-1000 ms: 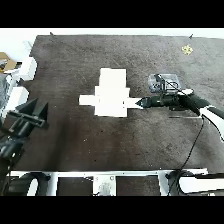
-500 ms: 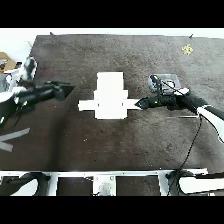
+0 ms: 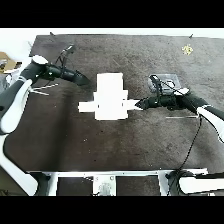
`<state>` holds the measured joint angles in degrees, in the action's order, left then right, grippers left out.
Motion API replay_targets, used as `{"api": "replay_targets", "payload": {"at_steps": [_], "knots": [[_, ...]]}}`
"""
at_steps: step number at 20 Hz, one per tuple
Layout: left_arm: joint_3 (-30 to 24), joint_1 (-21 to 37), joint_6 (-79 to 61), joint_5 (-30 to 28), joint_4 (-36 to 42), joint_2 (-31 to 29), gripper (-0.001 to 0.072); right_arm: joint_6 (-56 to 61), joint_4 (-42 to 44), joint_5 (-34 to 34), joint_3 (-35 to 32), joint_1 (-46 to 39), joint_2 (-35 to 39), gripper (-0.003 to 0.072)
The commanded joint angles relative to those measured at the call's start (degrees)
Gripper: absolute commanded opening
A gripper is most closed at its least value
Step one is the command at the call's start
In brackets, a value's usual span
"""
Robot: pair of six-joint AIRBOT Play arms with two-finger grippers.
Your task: Fold the box and place the chain.
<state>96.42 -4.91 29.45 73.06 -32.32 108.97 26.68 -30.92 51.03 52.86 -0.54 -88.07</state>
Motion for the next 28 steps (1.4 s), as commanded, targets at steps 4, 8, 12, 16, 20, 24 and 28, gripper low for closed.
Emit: {"api": "replay_targets", "payload": {"at_steps": [4, 8, 12, 16, 20, 24, 28], "knots": [[15.0, -1.8, 4.0, 12.2, -1.2, 14.3, 0.0415, 0.0, 0.0, -0.1, 0.1, 0.0, 0.0, 0.0005], [15.1, -3.6, 1.4, 14.1, 5.3, 16.5, 0.0415, 0.0, 0.0, -0.1, 0.1, 0.0, 0.0, 0.0005], [15.1, -5.1, 1.5, 15.1, 5.3, 16.7, 0.0415, 0.0, 0.0, -0.8, 0.1, 0.0, 0.0, 0.0005], [15.1, -6.5, 1.5, 15.3, 5.0, 17.8, 0.0415, 0.0, 0.0, -1.0, 0.0, 0.0, 0.0, 0.0006], [15.1, -6.3, 1.6, 15.3, 4.0, 18.0, 0.0411, 0.0, -0.7, -0.9, 0.0, 0.0, 0.0, 0.0005], [15.1, -6.3, 1.6, 14.4, 3.6, 18.0, 0.0094, 0.0, -0.8, -0.9, 0.1, 0.0, 0.0, 0.0006], [15.1, -6.3, 1.0, 14.3, 2.7, 18.0, 0.0012, 0.0, -0.8, -0.9, 0.1, 0.0, 0.0, 0.0261]]}}
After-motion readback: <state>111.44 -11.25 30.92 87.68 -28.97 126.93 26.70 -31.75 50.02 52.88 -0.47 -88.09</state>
